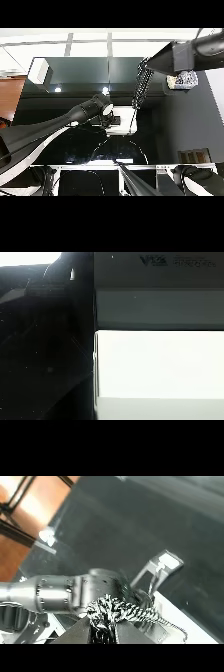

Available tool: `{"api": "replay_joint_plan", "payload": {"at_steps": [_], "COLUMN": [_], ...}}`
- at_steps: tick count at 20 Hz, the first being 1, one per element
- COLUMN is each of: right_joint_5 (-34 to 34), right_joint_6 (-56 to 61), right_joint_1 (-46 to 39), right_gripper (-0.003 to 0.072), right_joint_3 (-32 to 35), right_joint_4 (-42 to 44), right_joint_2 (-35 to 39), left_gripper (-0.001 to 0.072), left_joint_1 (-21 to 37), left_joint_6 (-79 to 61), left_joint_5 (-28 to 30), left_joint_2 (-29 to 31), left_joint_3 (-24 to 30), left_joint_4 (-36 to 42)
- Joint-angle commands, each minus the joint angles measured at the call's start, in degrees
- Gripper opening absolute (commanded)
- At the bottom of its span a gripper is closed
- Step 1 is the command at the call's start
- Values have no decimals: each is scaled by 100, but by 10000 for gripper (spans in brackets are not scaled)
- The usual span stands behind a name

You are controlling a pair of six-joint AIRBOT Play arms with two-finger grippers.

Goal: Fold the box and place the chain.

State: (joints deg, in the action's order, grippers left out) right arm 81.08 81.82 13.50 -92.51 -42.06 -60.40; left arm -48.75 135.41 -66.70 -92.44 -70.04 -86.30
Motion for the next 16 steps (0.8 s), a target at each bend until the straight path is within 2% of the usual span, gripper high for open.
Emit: {"api": "replay_joint_plan", "payload": {"at_steps": [1, 11, 16], "right_joint_5": [155, 160, 450], "right_joint_6": [48, 22, 24], "right_joint_1": [-4, -2, -2], "right_gripper": [14, 14, 14], "right_joint_3": [-358, -378, -302], "right_joint_4": [57, 435, -28], "right_joint_2": [0, 0, 0], "left_gripper": [30, 30, 29], "left_joint_1": [-2, -2, 0], "left_joint_6": [0, 0, 0], "left_joint_5": [22, 20, 20], "left_joint_2": [-2, -2, -2], "left_joint_3": [0, 0, 0], "left_joint_4": [-2, 0, -2]}}
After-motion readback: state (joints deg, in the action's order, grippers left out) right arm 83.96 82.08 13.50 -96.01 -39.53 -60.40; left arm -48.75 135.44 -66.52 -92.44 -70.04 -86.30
